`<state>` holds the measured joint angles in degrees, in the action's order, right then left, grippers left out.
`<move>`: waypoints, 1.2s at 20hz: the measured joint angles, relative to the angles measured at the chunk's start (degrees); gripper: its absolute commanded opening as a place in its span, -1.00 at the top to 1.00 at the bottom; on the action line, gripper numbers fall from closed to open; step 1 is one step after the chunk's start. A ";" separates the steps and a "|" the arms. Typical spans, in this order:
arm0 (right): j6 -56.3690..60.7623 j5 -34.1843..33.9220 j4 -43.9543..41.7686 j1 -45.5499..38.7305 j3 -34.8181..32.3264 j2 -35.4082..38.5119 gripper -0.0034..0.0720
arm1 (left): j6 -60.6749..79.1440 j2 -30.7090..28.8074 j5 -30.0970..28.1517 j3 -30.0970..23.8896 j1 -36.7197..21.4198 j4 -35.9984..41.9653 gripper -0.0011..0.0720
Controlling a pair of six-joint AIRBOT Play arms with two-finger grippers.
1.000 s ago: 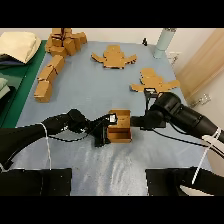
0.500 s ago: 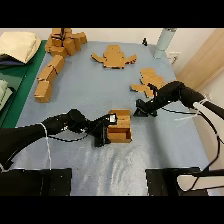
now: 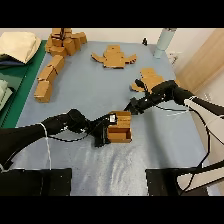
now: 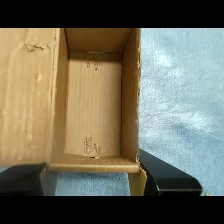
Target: Fold the box.
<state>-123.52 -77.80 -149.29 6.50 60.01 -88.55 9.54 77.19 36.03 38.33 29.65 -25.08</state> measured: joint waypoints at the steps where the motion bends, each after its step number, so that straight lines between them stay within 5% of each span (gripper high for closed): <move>1: -0.87 -0.11 -0.07 0.42 -0.98 1.11 0.90 | 0.00 0.00 0.00 0.00 0.00 0.00 -0.25; 12: -4.96 12.39 4.76 6.88 -19.58 18.29 0.89 | 0.02 0.00 0.00 0.00 0.00 0.00 -0.25; 24: -5.03 18.95 9.09 15.37 -23.15 23.56 0.89 | 0.07 0.00 0.00 0.00 0.00 -0.02 -0.25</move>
<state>-128.55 -58.85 -140.20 21.87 36.86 -64.99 9.61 77.19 36.03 38.33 29.65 -25.10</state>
